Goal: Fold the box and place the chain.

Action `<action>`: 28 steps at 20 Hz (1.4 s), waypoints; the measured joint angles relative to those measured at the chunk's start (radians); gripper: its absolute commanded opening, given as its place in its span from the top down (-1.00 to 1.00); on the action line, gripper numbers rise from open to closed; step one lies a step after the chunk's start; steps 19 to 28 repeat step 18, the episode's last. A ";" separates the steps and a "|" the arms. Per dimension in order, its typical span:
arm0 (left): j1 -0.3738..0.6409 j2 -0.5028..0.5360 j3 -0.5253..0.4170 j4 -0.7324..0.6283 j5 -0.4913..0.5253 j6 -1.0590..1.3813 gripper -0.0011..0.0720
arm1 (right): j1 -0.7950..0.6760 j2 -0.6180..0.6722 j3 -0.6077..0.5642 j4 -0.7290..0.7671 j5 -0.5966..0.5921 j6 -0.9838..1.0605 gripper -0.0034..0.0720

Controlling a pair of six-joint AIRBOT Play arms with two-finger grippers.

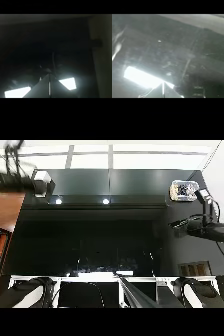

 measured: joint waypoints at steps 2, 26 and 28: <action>-0.056 0.152 -0.225 0.004 0.092 -0.028 0.90 | 0.001 0.009 -0.037 -0.015 -0.062 -0.007 0.86; -0.122 0.474 -0.600 0.026 0.229 -0.075 0.90 | 0.002 0.018 -0.082 -0.044 -0.135 -0.014 0.86; -0.122 0.474 -0.600 0.026 0.229 -0.075 0.90 | 0.002 0.018 -0.082 -0.044 -0.135 -0.014 0.86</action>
